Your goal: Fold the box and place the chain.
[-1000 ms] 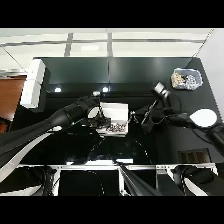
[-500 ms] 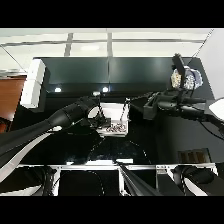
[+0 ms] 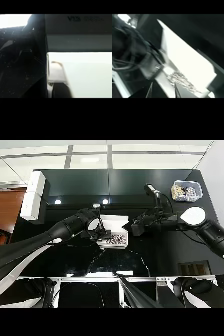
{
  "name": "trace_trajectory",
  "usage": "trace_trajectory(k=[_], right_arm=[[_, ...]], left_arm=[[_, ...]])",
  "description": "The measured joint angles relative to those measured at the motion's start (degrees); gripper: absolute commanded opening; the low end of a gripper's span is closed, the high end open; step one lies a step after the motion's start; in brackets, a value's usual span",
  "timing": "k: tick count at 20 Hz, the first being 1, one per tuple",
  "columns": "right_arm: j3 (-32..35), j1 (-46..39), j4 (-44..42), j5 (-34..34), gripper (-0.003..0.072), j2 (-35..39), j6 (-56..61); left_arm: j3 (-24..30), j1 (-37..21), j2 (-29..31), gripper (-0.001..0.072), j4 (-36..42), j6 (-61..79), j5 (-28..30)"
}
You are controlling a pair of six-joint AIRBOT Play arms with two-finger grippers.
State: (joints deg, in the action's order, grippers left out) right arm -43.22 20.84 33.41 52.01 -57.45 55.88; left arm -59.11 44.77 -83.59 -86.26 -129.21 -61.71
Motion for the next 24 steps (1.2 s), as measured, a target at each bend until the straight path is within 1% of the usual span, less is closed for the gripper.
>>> trace_trajectory(k=[3,7,8,9,10,11,14,16,18,20,21,23,24], right_arm=[[0.0,-3.1,3.1,0.5,0.0331,-0.3,0.1],[0.0,-4.9,5.0,1.4,0.0331,-0.5,-1.0],[0.0,-5.1,5.4,1.6,0.0331,-0.5,-1.4],[0.0,-5.2,5.6,1.6,0.0331,-0.5,-1.6],[0.0,-5.3,5.7,1.8,0.0331,-0.5,-1.8],[0.0,-5.4,5.9,2.1,0.0331,-0.5,-1.9],[0.0,-5.6,7.6,3.5,0.0331,-0.5,-2.3],[0.0,-5.8,9.5,4.6,0.0331,-0.5,-2.4],[0.0,-6.9,11.3,5.4,0.0331,-0.5,-2.1],[0.0,-8.7,12.3,5.9,0.0331,-0.5,-1.1],[0.0,-9.6,12.8,6.2,0.0331,-0.5,-0.5],[0.0,-11.0,13.2,6.6,0.0331,-0.5,0.5],[0.0,-11.4,13.3,6.8,0.0331,-0.5,0.9]], left_arm=[[0.0,0.0,0.0,0.0027,0.0,0.0,0.0],[0.0,-0.1,0.0,0.0032,0.0,0.0,-0.4],[-0.1,-0.2,0.0,0.0113,0.0,0.0,-0.5],[-0.3,-0.2,0.0,0.0410,0.0,0.0,-0.7],[-0.7,-0.2,0.1,0.0635,0.0,0.1,-0.8],[-1.1,-0.2,0.4,0.0666,-0.2,0.1,-1.3],[-1.8,-0.1,3.9,0.0666,-2.8,2.1,-3.8],[-1.2,-0.5,8.2,0.0666,-5.1,6.1,-5.6],[1.5,-3.0,13.9,0.0666,-7.6,10.2,-7.0],[5.9,-8.2,19.8,0.0666,-7.5,15.0,-6.3],[8.8,-12.0,22.8,0.0666,-5.7,19.5,-4.6],[14.6,-19.0,27.8,0.0671,2.1,34.1,-1.1],[17.3,-22.1,29.9,0.0714,8.3,44.0,0.3]])
